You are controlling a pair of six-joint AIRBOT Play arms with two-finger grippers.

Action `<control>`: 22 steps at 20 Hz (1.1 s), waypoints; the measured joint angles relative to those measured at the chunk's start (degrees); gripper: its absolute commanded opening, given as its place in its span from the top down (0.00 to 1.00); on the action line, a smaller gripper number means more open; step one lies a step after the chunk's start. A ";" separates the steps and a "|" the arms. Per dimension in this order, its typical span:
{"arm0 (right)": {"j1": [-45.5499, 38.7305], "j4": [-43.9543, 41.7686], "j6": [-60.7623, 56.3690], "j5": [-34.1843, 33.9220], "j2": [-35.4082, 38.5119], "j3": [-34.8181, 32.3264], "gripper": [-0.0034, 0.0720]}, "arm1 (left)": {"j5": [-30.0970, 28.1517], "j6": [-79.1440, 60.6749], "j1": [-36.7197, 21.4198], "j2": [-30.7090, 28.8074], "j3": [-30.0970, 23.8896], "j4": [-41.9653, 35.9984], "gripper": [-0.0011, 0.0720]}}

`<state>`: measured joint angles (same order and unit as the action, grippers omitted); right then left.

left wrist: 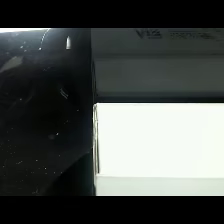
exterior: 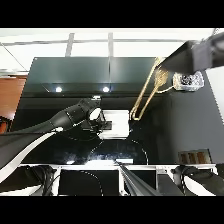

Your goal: Fold the box and place the chain.

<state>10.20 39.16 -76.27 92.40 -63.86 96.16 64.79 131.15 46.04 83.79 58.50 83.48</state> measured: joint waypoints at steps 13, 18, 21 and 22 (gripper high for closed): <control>8.66 -2.97 1.51 -1.84 0.22 -1.42 0.95 | -0.13 -0.02 0.00 -0.02 0.00 -0.02 0.94; 9.42 -0.22 1.55 -1.46 0.22 -2.10 0.95 | -0.11 -0.02 0.00 -0.02 0.00 -0.02 0.94; 10.49 1.53 1.55 -1.55 0.22 -5.31 0.95 | -0.07 -0.02 0.00 -0.02 0.00 0.00 0.94; 10.62 3.39 1.49 -1.73 0.22 -6.43 0.95 | -0.04 -0.02 0.00 -0.02 0.02 -0.02 0.94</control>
